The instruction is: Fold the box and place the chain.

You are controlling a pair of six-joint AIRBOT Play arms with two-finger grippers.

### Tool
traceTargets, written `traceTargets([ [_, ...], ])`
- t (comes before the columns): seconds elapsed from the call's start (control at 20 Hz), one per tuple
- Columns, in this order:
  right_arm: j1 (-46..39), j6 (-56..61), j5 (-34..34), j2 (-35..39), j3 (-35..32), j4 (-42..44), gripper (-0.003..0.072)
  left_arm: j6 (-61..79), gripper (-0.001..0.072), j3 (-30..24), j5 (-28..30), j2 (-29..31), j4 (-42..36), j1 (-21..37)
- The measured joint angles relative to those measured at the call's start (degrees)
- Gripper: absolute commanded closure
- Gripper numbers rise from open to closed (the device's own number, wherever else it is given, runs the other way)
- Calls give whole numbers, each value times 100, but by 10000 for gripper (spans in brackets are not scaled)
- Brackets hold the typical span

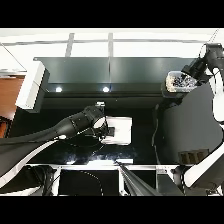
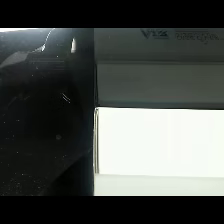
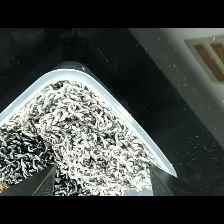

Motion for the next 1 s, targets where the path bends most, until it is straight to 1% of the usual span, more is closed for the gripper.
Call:
traceTargets([
  [0.05, -9, -50, -7, -35, 2, 20, 18, 0, 678, 0, 0, 0, 0, 0],
  [0.1, -15, -74, -24, -59, 2, 48, 73, 0, 678, 0, -2, 0, 0, 0],
  [0.15, -15, -96, -35, -79, 7, 68, 196, 0, 678, 0, -2, 0, 0, 0],
  [0.45, -35, -195, -127, -120, 7, 125, 201, -2, 678, 0, -4, 0, 2, 0],
  [0.5, -39, -216, -129, -127, 7, 129, 305, -2, 678, 0, -4, 0, 0, 0],
  [0.55, -44, -234, -129, -129, 7, 129, 597, -2, 678, 0, -4, 0, 2, 0],
  [0.6, -46, -243, -133, -127, 9, 153, 672, -2, 678, 0, -4, 0, 0, 0],
  [0.85, -52, -584, -2, -79, 7, 328, 678, -2, 678, 0, -4, 0, 0, 0],
  [1.0, -50, -1156, 94, 205, 7, 411, 679, -2, 678, 0, -4, 0, 0, 0],
])
